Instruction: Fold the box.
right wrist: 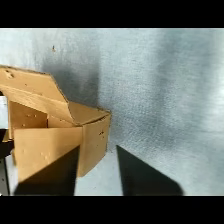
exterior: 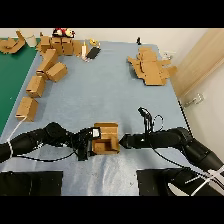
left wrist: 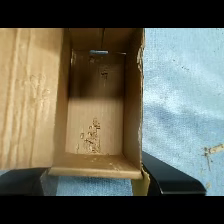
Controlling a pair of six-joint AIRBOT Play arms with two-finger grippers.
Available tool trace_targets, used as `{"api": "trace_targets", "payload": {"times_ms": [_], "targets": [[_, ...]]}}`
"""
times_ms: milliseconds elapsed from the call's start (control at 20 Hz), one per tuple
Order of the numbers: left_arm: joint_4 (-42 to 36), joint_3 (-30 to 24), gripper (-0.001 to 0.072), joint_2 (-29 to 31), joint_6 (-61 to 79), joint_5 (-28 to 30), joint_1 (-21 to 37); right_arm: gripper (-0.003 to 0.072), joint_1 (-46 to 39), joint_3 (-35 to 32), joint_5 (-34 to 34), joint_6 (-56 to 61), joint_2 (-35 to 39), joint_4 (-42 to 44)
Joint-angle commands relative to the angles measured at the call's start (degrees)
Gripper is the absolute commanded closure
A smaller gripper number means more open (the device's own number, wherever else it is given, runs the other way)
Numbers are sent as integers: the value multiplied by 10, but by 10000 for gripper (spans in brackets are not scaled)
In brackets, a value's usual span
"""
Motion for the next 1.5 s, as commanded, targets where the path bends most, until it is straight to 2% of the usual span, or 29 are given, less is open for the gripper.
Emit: {"api": "trace_targets", "payload": {"times_ms": [0, 200, 300, 400, 550, 700, 850, 1200, 1450], "targets": [[0, 0, 115, 0, 0, 0, 0, 222, 1, 1, 0, 0, -1, 29], [0, 0, 115, 0, 0, 0, 0, 203, 45, 4, 13, 1, -16, 29], [0, 0, 115, 0, 0, 0, 0, 210, 69, 20, 18, 38, -37, 11], [0, 0, 115, 0, 0, 0, 0, 240, 97, 48, 2, 137, -68, -82], [0, 0, 115, 0, 0, 0, 0, 240, 148, 100, -48, 259, -113, -213], [0, 0, 115, 0, 0, 0, 0, 240, 200, 158, -105, 356, -156, -301], [0, 0, 115, 0, 0, 0, 0, 240, 233, 203, -149, 411, -205, -320], [0, 0, 115, 0, 0, 0, 0, 240, 285, 287, -188, 504, -326, -321], [0, 0, 115, 0, 0, 0, 0, 241, 294, 324, -227, 531, -365, -321]]}}
